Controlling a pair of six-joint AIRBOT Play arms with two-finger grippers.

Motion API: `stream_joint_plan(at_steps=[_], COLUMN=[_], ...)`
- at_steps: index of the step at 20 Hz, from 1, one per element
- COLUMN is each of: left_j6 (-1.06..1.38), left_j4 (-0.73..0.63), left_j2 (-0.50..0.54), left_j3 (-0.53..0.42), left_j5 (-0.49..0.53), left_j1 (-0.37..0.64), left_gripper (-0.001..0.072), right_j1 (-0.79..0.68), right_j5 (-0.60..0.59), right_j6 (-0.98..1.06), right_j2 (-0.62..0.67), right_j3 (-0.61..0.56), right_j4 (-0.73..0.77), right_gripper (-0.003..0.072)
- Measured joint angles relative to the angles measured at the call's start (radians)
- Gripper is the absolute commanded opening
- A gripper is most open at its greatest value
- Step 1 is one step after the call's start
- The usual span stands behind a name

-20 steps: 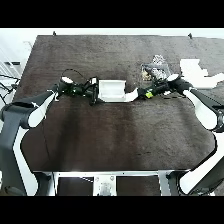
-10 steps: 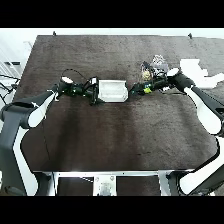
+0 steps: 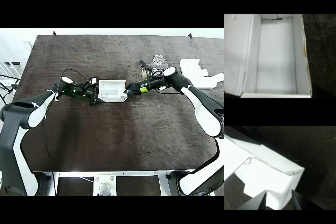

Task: Fold the box and place the chain.

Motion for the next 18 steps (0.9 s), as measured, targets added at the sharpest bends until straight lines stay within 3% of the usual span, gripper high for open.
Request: stream_joint_plan(at_steps=[10,18], left_j6=[-0.002,-0.001], left_j4=[0.0,0.0], left_j2=[0.0,0.0], left_j3=[0.0,0.0], left_j5=[-0.002,-0.002], left_j1=[0.0,0.0], left_gripper=[0.0279,0.0279], right_j1=[0.071,0.143], right_j5=[-0.032,-0.11], right_j6=[0.139,0.344], right_j2=[0.0,-0.003], right_j3=[0.04,0.062], right_j4=[-0.113,-0.305], right_gripper=[0.0411,0.0424])
